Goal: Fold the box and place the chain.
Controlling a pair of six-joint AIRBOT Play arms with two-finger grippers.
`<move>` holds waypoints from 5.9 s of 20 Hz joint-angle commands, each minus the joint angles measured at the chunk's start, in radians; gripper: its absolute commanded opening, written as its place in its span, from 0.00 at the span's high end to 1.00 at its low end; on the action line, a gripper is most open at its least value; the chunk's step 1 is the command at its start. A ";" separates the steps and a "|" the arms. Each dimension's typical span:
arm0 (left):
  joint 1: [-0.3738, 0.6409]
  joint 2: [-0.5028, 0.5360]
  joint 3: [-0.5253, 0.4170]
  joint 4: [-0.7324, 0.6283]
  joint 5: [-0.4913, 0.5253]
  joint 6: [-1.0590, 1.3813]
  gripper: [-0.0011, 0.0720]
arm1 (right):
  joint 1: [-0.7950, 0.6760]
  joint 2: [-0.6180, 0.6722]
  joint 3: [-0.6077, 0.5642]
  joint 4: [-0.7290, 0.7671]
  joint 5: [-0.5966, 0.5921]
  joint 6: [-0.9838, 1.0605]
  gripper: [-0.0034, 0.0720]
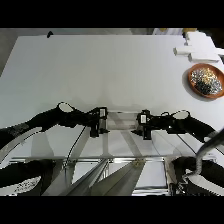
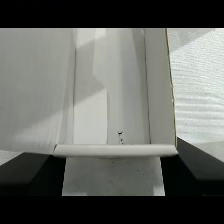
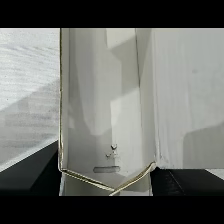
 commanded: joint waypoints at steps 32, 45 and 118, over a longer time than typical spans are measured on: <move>-0.001 0.000 0.000 0.000 -0.004 0.000 0.64 | 0.000 0.624 0.000 -0.660 0.182 0.935 0.94; 0.000 0.000 0.000 0.001 -0.003 0.000 0.64 | 0.001 0.098 0.008 0.300 -0.347 0.493 0.94; -0.001 0.000 0.000 0.000 -0.011 0.000 0.64 | 0.080 0.131 0.087 -0.382 0.019 0.536 0.48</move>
